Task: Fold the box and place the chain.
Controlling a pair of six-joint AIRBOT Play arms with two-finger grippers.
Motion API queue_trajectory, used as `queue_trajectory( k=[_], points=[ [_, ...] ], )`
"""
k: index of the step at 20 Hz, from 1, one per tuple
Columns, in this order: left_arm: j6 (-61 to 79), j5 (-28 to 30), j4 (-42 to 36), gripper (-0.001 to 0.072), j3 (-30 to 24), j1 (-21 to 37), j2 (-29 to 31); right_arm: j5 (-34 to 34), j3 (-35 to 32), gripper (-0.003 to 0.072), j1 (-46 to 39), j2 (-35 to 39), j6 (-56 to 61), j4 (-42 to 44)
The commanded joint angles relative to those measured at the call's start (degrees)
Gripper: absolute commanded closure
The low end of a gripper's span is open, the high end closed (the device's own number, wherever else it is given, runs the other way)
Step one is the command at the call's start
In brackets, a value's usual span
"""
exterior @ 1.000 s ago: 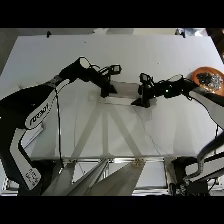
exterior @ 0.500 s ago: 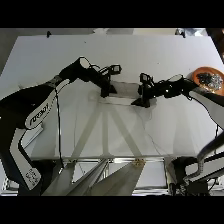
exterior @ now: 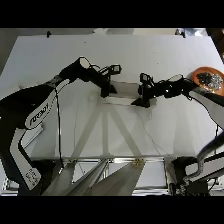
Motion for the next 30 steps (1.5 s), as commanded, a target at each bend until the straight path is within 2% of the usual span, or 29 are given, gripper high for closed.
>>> queue_trajectory(
  k=[1,19,20,22,23,30],
  points=[
    [0.0,0.0,-0.2,0.0699,0.0,0.0,0.0,0.0,0.1,0.0276,0.0,0.0,0.0,0.0],
    [-0.1,0.1,-0.9,0.0684,0.0,0.0,0.0,0.0,0.1,0.0276,0.0,0.0,0.0,0.0],
    [-0.2,0.0,-0.9,0.0634,0.0,0.0,0.0,0.0,0.1,0.0276,0.0,0.0,0.0,0.0],
    [-0.1,0.1,-0.9,0.0337,0.0,0.1,0.0,0.0,0.1,0.0276,0.0,0.0,0.0,0.0],
    [-0.1,0.0,-0.9,0.026,0.0,0.2,0.0,0.0,0.1,0.0276,0.0,0.0,0.0,0.0],
    [-0.2,-0.4,-0.7,0.0259,0.0,1.9,3.2,0.0,0.1,0.0276,0.0,0.0,0.0,0.0]
  ],
)
